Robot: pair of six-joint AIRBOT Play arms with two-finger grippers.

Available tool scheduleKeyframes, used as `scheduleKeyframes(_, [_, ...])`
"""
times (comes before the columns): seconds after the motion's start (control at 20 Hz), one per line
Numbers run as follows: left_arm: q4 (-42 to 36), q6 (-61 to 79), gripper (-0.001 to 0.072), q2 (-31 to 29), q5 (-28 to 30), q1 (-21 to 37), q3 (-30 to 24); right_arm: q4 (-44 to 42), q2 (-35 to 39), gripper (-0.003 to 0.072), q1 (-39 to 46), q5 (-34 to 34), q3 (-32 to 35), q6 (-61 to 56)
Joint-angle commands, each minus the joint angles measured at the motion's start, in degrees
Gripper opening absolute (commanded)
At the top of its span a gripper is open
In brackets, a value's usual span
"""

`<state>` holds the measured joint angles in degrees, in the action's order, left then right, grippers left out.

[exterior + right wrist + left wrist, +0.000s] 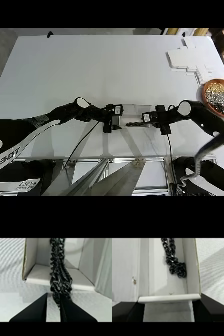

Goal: Fold the box and place the chain.

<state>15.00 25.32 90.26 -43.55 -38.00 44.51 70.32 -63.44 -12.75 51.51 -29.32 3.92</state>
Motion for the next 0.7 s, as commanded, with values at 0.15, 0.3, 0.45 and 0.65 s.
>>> scheduleKeyframes(0.15, [0.02,0.00,0.0274,-0.04,0.02,0.04,0.02,0.28,0.22,0.0012,0.02,-1.33,0.96,-0.57])
scheduleKeyframes(0.3, [0.02,0.00,0.0274,-0.04,0.02,0.04,0.02,0.44,4.46,0.0012,0.02,-0.37,0.96,-4.68])
scheduleKeyframes(0.45, [0.00,0.00,0.0274,-0.04,0.02,0.04,0.02,0.13,11.50,0.0012,0.02,3.89,0.96,-10.97])
scheduleKeyframes(0.65, [0.00,0.00,0.0274,-0.04,0.02,0.04,0.02,-2.64,18.25,0.0012,0.02,8.96,0.96,-17.66])
